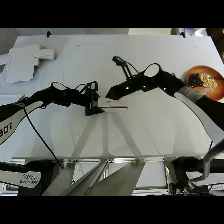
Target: Fold the box and place the chain.
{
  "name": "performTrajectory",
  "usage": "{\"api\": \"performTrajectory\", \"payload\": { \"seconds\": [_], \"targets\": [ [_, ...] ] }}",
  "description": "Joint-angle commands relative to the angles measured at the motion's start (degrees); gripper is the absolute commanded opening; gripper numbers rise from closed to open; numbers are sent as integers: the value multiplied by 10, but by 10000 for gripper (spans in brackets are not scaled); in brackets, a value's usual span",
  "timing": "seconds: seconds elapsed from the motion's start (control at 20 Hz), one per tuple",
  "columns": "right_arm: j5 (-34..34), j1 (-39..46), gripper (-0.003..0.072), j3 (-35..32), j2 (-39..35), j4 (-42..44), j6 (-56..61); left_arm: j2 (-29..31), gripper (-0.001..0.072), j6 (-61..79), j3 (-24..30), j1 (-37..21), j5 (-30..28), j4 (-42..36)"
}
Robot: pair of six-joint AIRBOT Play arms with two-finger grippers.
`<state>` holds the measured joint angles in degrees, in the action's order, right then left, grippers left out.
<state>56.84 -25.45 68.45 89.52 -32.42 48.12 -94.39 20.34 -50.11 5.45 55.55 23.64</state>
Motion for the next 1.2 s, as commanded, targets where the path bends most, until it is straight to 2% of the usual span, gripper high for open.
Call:
{"api": "performTrajectory", "payload": {
  "seconds": [0.0, 0.1, 0.25, 0.35, 0.5, 0.75, 1.15],
  "targets": [
    [22, 26, 17, -1, -31, 7, -24, 0, 566, 2, 0, 0, 0, 2],
    [53, 44, 17, -24, -32, 15, -34, 0, 566, 2, 0, 0, 0, 2],
    [53, 68, 17, -99, -32, 81, -71, 0, 566, 2, 0, 0, 0, 2],
    [37, 73, 17, -144, -32, 127, -98, 0, 566, 2, 0, 0, 0, 2],
    [-14, 70, 17, -183, -32, 136, -110, 0, 566, 2, 0, 0, 0, 2],
    [-62, 68, 16, -209, -29, 135, -111, 0, 566, 2, 0, 0, 0, 2],
    [-75, 47, 16, -226, -10, 132, -118, 0, 566, 2, 0, 0, 0, 2]
  ]
}}
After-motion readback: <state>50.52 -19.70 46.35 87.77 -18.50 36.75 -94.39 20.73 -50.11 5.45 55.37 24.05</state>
